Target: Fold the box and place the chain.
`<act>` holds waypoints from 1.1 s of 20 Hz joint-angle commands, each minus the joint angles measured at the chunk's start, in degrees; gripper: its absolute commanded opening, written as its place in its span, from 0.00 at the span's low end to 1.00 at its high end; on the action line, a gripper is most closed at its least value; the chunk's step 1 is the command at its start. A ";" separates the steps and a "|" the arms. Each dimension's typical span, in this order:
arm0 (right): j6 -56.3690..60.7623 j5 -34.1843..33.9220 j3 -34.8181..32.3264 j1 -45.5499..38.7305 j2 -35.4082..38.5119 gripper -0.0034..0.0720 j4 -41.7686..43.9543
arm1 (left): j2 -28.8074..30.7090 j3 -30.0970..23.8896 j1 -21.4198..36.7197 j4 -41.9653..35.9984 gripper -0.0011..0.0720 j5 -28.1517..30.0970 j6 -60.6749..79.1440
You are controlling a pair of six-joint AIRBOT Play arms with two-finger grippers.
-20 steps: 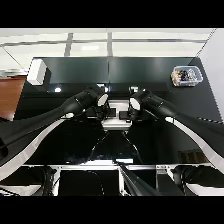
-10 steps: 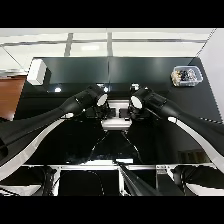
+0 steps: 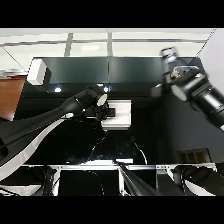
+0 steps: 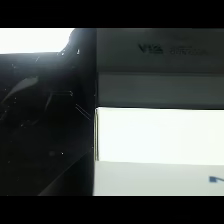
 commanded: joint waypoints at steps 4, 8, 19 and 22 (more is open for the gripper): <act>0.57 -24.39 2.34 -26.80 -11.34 0.91 13.14 | 0.02 0.02 0.02 0.00 0.05 -0.33 0.07; -3.85 -13.31 21.84 -33.66 -28.96 0.90 23.67 | 0.02 0.02 0.02 0.02 0.05 -0.28 0.04; -3.85 0.72 45.90 -38.66 -48.74 0.67 24.39 | 0.02 0.02 0.02 0.00 0.05 -0.26 0.07; -3.87 0.13 45.90 -39.04 -50.29 0.67 27.71 | 0.02 0.02 0.02 -0.02 0.05 -0.26 0.04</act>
